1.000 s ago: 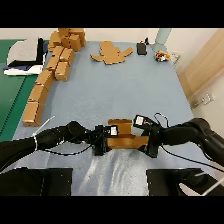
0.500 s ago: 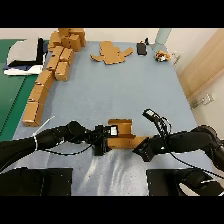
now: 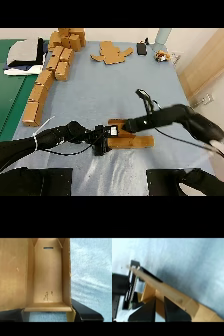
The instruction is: Fold the box.
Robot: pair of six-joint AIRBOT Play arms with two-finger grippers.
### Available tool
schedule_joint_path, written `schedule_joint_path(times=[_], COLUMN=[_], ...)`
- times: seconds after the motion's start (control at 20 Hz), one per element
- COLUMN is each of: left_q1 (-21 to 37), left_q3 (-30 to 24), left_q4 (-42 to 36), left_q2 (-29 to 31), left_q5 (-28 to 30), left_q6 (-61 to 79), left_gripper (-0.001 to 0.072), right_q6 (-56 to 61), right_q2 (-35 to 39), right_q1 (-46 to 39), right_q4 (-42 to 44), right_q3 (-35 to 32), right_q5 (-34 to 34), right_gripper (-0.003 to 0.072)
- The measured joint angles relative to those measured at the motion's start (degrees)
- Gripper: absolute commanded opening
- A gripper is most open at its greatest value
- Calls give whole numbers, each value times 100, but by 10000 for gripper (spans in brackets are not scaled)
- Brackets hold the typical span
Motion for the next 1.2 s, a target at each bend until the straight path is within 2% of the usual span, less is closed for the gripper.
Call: schedule_joint_path(times=[0.2, 0.5, 0.95, 1.1, 1.15, 1.2], left_q1=[0, 0, 0, 0, 0, 0], left_q3=[0, 0, 0, 0, 0, 0], left_q4=[0, 0, 0, 2, 2, 2], left_q2=[0, 0, 0, 0, 0, 0], left_q5=[2, 2, 2, 2, 2, 2], left_q6=[-2, -9, 4, 4, 4, 4], left_gripper=[515, 515, 515, 515, 515, 515], right_q6=[-542, -911, -1121, -1141, -1152, -1161], right_q2=[-1158, -1751, -1751, -1357, -1161, -920], right_q1=[-48, -55, -57, -59, -59, -59], right_q4=[-50, -374, -529, -831, -1001, -1191], right_q3=[675, 850, 599, 866, 931, 968], right_q5=[-31, 4, 446, 195, 22, -181], right_gripper=[162, 161, 157, 152, 89, 83])
